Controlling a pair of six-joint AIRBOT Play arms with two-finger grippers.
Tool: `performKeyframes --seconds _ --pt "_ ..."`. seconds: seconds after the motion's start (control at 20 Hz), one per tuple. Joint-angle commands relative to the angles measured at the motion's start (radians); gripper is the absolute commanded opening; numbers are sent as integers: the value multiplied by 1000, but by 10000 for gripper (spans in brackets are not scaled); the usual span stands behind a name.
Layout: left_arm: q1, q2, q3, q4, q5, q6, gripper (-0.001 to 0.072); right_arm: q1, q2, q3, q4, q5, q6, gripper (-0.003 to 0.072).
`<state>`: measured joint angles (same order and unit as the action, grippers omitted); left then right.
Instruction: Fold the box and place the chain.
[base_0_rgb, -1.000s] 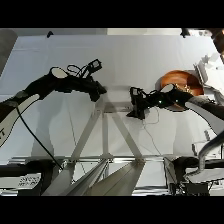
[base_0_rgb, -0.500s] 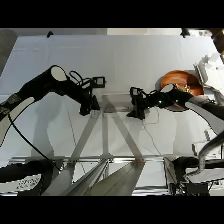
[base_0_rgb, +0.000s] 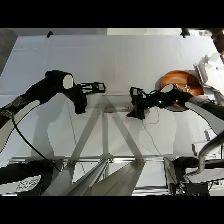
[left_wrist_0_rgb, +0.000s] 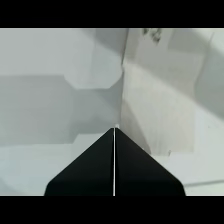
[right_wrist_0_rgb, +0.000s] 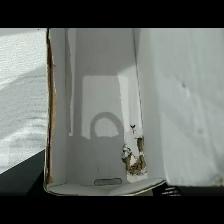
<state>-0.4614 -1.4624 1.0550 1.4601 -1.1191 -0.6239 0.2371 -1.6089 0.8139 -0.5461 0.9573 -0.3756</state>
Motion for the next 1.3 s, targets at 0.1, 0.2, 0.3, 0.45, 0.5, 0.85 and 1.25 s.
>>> performKeyframes --seconds 0.1,0.2,0.3,0.45,0.5,0.85,1.25 --pt "-3 15 -60 -5 35 26 10 0 1 1 0 0 0 403" --pt "-3 47 -119 -69 103 49 10 0 1 1 0 0 0 403" --pt "-1 84 -165 -95 149 82 10 0 1 1 0 0 0 403" --pt "3 143 -171 -126 163 83 10 0 1 1 0 0 0 403" --pt "13 163 -171 -168 172 87 10 0 1 1 0 0 0 403" --pt "101 204 -171 -536 186 228 29 0 1 1 0 0 0 403" --pt "100 92 -171 -570 157 500 537 0 1 1 0 0 0 403"
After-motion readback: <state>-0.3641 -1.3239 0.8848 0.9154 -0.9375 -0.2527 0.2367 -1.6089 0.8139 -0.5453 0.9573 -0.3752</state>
